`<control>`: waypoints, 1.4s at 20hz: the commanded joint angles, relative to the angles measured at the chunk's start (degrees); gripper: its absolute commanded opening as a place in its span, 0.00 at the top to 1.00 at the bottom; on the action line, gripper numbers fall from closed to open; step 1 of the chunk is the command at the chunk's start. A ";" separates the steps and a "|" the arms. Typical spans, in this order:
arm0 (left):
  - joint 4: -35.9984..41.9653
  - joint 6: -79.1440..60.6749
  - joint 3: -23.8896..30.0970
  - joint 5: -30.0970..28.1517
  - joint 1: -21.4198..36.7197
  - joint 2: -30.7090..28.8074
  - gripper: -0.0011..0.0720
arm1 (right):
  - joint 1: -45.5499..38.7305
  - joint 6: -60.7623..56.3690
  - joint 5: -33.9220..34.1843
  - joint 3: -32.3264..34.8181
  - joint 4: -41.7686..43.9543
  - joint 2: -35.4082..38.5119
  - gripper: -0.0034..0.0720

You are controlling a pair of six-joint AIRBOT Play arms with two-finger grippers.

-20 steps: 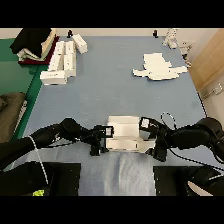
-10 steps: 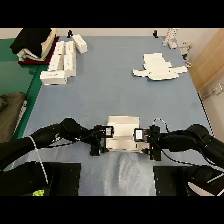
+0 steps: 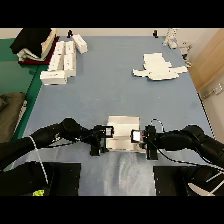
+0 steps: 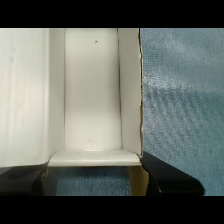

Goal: Fold the box.

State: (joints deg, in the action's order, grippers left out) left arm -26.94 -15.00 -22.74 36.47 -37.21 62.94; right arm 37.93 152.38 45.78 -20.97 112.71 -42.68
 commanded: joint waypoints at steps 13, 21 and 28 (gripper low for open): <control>0.00 0.00 -0.04 0.00 0.04 -0.04 0.34 | 0.04 5.62 -2.80 0.04 8.09 -4.04 0.17; -0.02 0.00 -0.04 0.00 0.04 -0.04 0.34 | -0.02 -19.06 9.16 -3.72 -10.23 -1.75 0.66; 0.00 0.00 -0.04 0.00 0.04 -0.04 0.34 | -2.47 -63.01 23.69 -7.98 -36.28 3.56 0.95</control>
State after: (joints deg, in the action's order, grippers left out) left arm -26.94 -14.96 -22.74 36.47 -37.21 62.94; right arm 37.01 111.63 63.22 -27.68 89.01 -41.10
